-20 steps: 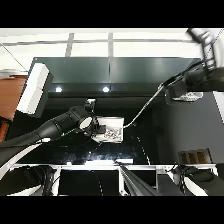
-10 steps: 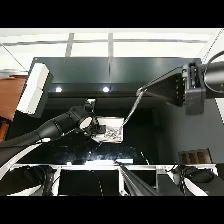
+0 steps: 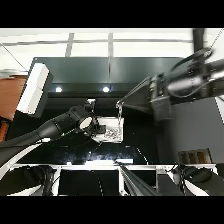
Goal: Fold the box and place the chain.
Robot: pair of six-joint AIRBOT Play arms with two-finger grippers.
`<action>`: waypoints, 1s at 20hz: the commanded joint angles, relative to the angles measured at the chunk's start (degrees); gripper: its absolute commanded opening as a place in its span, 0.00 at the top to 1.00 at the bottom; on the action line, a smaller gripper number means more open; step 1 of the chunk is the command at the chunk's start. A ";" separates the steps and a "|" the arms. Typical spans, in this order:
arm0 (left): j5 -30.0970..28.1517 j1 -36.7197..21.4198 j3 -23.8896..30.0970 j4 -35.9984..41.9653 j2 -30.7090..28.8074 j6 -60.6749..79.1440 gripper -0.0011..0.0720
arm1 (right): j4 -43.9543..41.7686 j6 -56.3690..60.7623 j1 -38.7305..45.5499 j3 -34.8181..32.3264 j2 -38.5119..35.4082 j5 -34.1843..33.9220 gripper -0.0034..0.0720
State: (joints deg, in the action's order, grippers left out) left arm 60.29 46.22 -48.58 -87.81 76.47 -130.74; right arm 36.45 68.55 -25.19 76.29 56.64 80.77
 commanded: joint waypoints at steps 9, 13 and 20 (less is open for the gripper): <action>-0.02 -0.02 -0.07 -0.02 -0.04 0.02 0.94 | 5.95 3.06 -4.17 -20.65 2.51 -10.23 0.93; -0.02 -0.04 -0.07 -0.02 -0.04 0.02 0.95 | 5.79 3.04 -5.79 -22.93 4.28 -13.73 0.72; 0.13 -0.07 -0.09 -0.44 -0.33 -1.86 0.95 | 12.09 3.06 8.17 -22.49 1.18 -3.30 0.37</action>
